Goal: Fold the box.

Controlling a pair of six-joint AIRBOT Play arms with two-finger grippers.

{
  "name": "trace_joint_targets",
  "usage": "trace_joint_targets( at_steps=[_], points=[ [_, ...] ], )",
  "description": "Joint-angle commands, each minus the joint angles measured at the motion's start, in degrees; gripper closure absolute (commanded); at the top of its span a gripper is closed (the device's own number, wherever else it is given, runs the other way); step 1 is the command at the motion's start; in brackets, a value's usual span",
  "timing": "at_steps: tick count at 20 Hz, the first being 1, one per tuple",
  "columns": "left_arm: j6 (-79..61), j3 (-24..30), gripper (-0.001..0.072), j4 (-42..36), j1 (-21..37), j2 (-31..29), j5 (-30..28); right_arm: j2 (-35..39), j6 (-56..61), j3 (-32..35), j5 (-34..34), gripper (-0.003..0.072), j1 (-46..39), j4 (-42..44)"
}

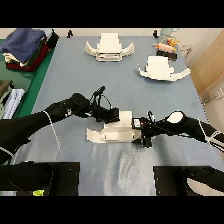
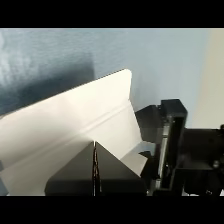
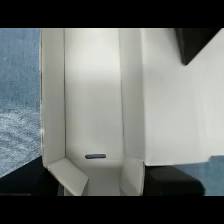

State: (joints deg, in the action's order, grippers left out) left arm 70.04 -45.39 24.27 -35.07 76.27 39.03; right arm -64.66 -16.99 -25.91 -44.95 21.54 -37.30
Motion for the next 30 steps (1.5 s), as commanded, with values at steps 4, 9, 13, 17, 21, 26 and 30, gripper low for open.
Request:
trace_joint_targets(
  at_steps=[4,9,13,17,21,26,30],
  points=[
    [-8.3,-2.4,0.0696,1.4,2.0,-8.4,3.9,0.0,0.0,0.0,0.0,0.0080,0.0,0.0],
    [-8.6,-0.7,0.0696,17.1,5.9,-22.8,12.5,0.0,0.0,0.0,0.0,0.0080,0.0,0.0],
    [-16.2,1.7,0.0696,26.5,6.2,-30.2,20.3,0.0,0.0,0.0,0.0,0.0080,0.0,0.0],
    [-27.8,4.6,0.0695,31.7,3.8,-32.3,23.3,0.0,0.0,0.0,0.0,0.0080,0.0,0.0],
    [-43.6,10.0,0.0082,31.6,3.6,-31.9,19.0,0.0,0.0,0.0,0.0,0.0080,0.0,0.0],
    [-60.8,16.7,0.0020,25.1,5.9,-28.5,12.0,0.0,0.0,0.0,0.0,0.0080,0.0,0.0],
    [-69.7,17.0,0.0021,17.2,5.7,-22.2,8.1,0.0,0.0,0.0,0.0,0.0080,0.0,0.0]
  ],
)
